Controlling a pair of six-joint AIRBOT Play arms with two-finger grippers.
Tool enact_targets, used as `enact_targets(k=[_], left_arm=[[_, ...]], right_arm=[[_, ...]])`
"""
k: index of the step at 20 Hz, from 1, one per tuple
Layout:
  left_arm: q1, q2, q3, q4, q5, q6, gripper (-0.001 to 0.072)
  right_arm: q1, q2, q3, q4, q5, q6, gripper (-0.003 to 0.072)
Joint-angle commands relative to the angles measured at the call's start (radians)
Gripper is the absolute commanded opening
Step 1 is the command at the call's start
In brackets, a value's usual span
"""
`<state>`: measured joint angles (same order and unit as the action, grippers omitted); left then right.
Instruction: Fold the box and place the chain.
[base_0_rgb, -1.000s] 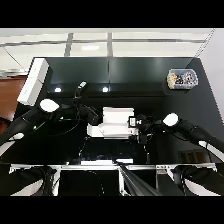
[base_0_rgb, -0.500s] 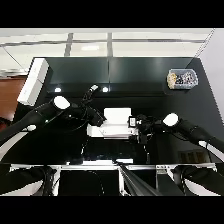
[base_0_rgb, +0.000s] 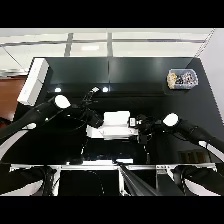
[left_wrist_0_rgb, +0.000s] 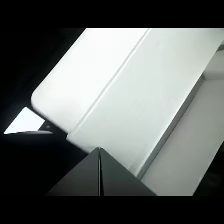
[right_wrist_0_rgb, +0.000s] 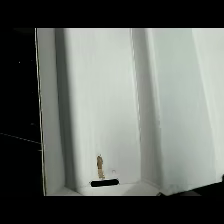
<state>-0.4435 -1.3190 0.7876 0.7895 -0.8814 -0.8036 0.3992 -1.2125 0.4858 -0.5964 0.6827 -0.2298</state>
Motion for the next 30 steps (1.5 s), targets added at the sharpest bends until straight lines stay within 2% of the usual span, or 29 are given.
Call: enact_targets(k=[1,3,6,7,8,10,11,12,14,15,18,22,24,30], left_arm=[[0.044,0.119,0.008,0.282,-0.055,-0.231,0.0020],[0.104,0.250,-0.006,0.379,-0.066,-0.282,0.0021],[0.267,0.424,-0.127,0.366,0.009,-0.273,0.0025],[0.317,0.454,-0.168,0.308,0.003,-0.224,0.0025],[0.355,0.470,-0.197,0.187,-0.047,-0.078,0.0025],[0.369,0.458,-0.210,-0.021,-0.209,0.261,0.0025],[0.354,0.449,-0.210,-0.078,-0.263,0.404,0.0025],[0.328,0.440,-0.210,-0.099,-0.279,0.523,0.0104],[0.261,0.428,-0.210,-0.089,-0.215,0.639,0.0667],[0.226,0.420,-0.209,-0.090,-0.163,0.674,0.0717],[0.103,0.396,-0.206,-0.036,-0.063,0.798,0.0715],[-0.012,0.283,-0.187,0.038,-0.064,0.850,0.0694],[-0.027,0.229,-0.187,0.040,-0.058,0.833,0.0693],[-0.027,0.166,-0.187,0.006,0.087,0.789,0.0691]], right_arm=[[0.000,0.000,0.000,0.001,-0.002,0.002,0.0095],[0.000,0.000,0.000,0.001,-0.002,0.002,0.0095],[0.000,0.000,0.000,0.001,-0.002,0.002,0.0094],[0.000,0.000,0.000,0.001,-0.002,0.002,0.0095],[0.000,0.000,-0.001,0.001,-0.002,0.002,0.0095],[0.000,0.000,0.000,0.001,-0.002,0.002,0.0094],[0.000,0.000,0.000,0.001,-0.002,0.002,0.0095],[0.000,0.000,0.000,0.001,-0.002,0.002,0.0094],[0.000,0.000,0.000,0.002,-0.002,0.002,0.0095],[0.000,0.000,0.000,0.001,-0.002,0.002,0.0095],[0.000,0.000,-0.001,0.001,-0.002,0.002,0.0095],[0.000,0.000,0.000,0.001,-0.002,0.002,0.0095],[0.000,0.000,0.000,0.001,-0.002,0.002,0.0095],[0.000,0.000,0.000,0.001,-0.002,0.002,0.0094]])
